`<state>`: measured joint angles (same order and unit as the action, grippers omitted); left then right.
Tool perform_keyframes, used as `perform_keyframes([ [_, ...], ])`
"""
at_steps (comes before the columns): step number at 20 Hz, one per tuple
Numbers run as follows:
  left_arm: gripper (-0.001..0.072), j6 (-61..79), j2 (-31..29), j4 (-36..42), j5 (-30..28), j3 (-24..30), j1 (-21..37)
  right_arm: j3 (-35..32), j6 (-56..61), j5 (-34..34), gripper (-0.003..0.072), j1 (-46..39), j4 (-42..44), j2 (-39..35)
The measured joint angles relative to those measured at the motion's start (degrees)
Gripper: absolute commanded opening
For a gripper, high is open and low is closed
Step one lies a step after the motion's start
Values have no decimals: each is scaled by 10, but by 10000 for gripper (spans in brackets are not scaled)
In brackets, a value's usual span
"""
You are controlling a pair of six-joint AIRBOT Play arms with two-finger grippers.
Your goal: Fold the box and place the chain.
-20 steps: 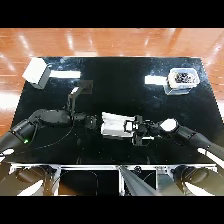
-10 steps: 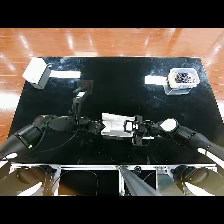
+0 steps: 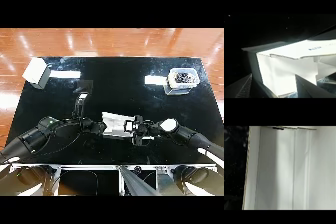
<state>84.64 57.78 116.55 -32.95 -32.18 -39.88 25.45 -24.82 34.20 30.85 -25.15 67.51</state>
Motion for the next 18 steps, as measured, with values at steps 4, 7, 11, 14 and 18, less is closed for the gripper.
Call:
perform_keyframes([
  [4,635,-6,0,-4,2,0,-1,0,0,1,433,0,0,0],
  [7,635,-6,0,-5,2,0,-2,0,0,1,434,0,-1,0],
  [11,635,-7,0,-4,2,0,-2,0,0,1,435,0,-2,0],
  [14,635,-8,0,-3,1,0,-2,0,0,1,621,0,-2,0],
  [18,635,-8,0,-2,-8,0,-2,0,0,1,619,0,-3,0],
])
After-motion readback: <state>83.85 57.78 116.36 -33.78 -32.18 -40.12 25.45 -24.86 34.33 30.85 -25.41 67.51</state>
